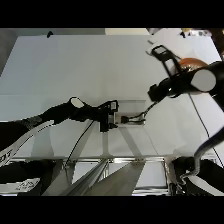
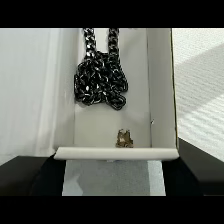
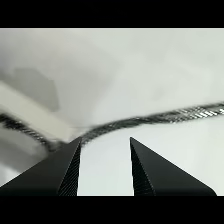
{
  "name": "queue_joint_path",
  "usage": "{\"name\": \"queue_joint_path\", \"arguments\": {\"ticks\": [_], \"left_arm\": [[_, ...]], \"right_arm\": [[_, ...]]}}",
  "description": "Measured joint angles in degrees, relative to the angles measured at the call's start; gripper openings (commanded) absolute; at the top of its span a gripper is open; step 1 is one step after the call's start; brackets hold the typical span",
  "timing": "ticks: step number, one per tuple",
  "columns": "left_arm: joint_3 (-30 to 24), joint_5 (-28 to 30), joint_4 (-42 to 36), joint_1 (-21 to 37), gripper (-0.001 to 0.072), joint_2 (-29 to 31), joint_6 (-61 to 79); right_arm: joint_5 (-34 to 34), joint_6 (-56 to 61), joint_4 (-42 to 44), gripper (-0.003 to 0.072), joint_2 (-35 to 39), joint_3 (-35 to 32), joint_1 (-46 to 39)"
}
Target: Fold the box and place the chain.
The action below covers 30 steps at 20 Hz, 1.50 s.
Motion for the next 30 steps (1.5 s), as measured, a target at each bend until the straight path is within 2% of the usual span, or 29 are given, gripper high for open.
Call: {"name": "queue_joint_path", "arguments": {"ticks": [4,8,12,13,30], "left_arm": [[0.0,0.0,0.0,0.0,0.0229,0.0,0.0],[0.0,0.0,0.0,0.0,0.0229,0.0,0.0],[0.0,0.0,0.0,0.0,0.0229,0.0,0.0],[0.0,0.0,0.0,0.0,0.0229,0.0,0.0],[0.0,0.0,0.0,0.0,0.0229,0.0,0.0]], "right_arm": [[0.7,0.1,-1.0,0.0337,-5.4,0.4,-10.1],[0.4,0.1,-1.0,0.0336,-13.1,0.5,-13.5],[0.0,0.1,-0.5,0.0321,-19.3,0.5,-14.4],[-0.2,0.1,-0.5,0.0267,-20.4,0.5,-14.5],[-4.7,1.3,-1.4,0.0218,-28.6,0.5,-14.7]]}}
